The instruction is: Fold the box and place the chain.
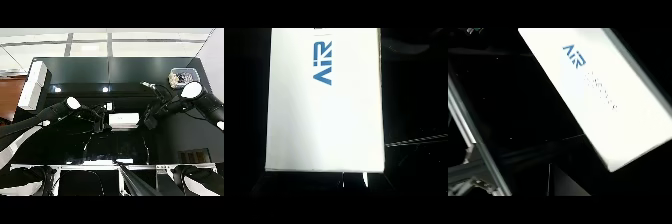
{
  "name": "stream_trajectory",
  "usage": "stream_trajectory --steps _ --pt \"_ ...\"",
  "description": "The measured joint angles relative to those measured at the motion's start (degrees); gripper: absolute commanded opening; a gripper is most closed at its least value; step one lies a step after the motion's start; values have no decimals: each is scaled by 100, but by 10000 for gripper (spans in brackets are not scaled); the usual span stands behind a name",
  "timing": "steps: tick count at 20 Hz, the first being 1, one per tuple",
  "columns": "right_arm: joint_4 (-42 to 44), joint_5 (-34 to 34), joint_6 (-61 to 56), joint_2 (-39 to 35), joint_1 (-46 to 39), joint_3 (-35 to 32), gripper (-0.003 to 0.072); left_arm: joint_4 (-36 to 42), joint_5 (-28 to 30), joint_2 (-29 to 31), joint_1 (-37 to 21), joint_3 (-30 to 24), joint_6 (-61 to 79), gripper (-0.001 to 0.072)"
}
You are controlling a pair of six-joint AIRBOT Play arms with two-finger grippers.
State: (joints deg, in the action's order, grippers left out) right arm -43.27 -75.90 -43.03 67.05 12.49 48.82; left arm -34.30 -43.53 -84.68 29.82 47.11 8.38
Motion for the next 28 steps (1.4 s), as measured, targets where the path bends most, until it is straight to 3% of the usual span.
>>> stream_trajectory --steps 9,28 --pt "2170 1554 -1008 212 -59 -1064 17 0 2 0 0 0 0 371" --pt "1882 2439 -1357 634 208 -1189 17 2 -2 -2 0 0 -2 371"
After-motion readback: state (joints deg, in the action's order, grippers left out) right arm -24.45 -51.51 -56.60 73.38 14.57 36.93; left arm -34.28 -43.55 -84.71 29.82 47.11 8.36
